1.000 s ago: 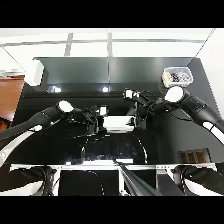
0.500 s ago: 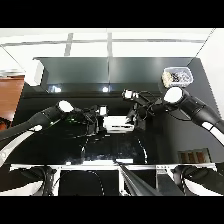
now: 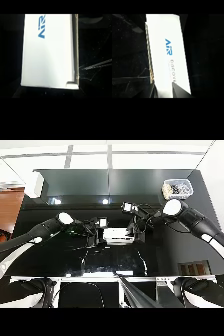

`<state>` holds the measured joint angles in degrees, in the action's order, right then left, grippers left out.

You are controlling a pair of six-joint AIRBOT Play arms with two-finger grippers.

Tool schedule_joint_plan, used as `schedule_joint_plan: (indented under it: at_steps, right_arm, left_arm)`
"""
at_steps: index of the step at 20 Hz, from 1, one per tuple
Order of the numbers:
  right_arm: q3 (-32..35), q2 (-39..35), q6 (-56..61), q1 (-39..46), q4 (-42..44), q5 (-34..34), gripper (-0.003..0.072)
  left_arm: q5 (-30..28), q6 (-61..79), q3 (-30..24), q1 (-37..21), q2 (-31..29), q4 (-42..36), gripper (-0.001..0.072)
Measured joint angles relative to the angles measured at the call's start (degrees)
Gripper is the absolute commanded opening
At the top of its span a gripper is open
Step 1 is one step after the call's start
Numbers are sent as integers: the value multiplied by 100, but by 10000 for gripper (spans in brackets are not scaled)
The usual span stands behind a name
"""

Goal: Fold the box and place the chain.

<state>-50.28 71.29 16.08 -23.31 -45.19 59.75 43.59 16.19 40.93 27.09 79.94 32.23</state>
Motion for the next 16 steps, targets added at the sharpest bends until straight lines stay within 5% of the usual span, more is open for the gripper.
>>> schedule_joint_plan:
  at_steps: [16]
  right_arm:
    - [151,7,-2,0,0,31,268]
  left_arm:
    - [-4,13,0,0,0,4,463]
